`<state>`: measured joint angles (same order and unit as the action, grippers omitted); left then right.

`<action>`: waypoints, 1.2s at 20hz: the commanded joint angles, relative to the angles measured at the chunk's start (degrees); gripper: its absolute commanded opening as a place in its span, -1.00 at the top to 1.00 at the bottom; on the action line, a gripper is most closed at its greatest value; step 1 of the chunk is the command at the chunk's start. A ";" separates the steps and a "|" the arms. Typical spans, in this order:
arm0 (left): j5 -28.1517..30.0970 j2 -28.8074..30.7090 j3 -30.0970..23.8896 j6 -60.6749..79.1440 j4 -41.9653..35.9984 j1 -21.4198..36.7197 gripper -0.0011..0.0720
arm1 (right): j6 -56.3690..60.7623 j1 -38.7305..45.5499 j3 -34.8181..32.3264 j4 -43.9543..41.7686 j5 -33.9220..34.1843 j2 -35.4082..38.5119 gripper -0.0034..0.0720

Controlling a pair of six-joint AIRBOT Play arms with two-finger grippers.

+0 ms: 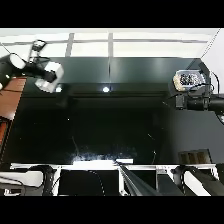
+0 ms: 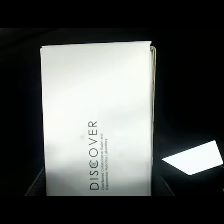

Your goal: Fold the box and place the chain.

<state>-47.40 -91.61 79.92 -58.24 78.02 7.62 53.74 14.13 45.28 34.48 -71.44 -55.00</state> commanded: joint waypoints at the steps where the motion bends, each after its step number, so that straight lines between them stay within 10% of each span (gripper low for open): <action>1: -2.91 -10.29 13.05 -2.36 0.59 8.81 0.26 | 1.40 0.04 0.00 -0.87 2.29 0.02 0.86; 7: -3.04 -24.06 26.12 -2.34 1.42 10.56 0.26 | 2.47 0.04 0.00 -1.31 4.31 0.02 0.86; 8: -2.91 -24.87 27.04 -3.41 0.33 10.34 0.12 | 2.51 0.04 0.00 -1.33 4.48 0.02 0.86; 10: -3.50 -24.70 27.80 -4.50 1.40 9.66 -0.97 | 2.73 0.04 0.00 -1.33 5.11 0.02 0.86; 15: -23.85 -21.64 40.37 -11.74 3.28 9.77 -0.97 | 2.62 0.04 0.48 0.55 0.46 0.22 0.86; 16: -27.06 -19.67 40.94 -15.80 3.89 9.94 -0.91 | 2.64 0.04 1.18 1.16 -1.33 0.37 0.86; 17: -30.16 -17.59 40.57 -19.10 3.98 9.99 -0.42 | 2.71 0.04 2.08 1.86 -3.04 0.74 0.86; 18: -34.71 -15.43 40.00 -21.29 3.89 9.99 0.52 | 2.86 0.04 2.99 2.47 -4.55 1.49 0.86; 19: -38.66 -13.35 38.62 -21.79 3.10 9.94 0.89 | 2.89 0.04 3.58 2.71 -5.55 2.49 0.86; 22: -43.52 -4.44 28.65 -23.04 -3.15 7.76 0.90 | 2.86 0.04 3.74 3.04 -5.81 6.95 0.86; 24: -35.15 6.12 15.89 -22.97 -5.07 3.45 0.90 | 2.43 0.02 3.15 3.50 -2.71 9.75 0.86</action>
<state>-84.58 -96.03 107.24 -79.29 76.88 14.61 56.53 14.13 48.53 36.99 -75.72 -48.71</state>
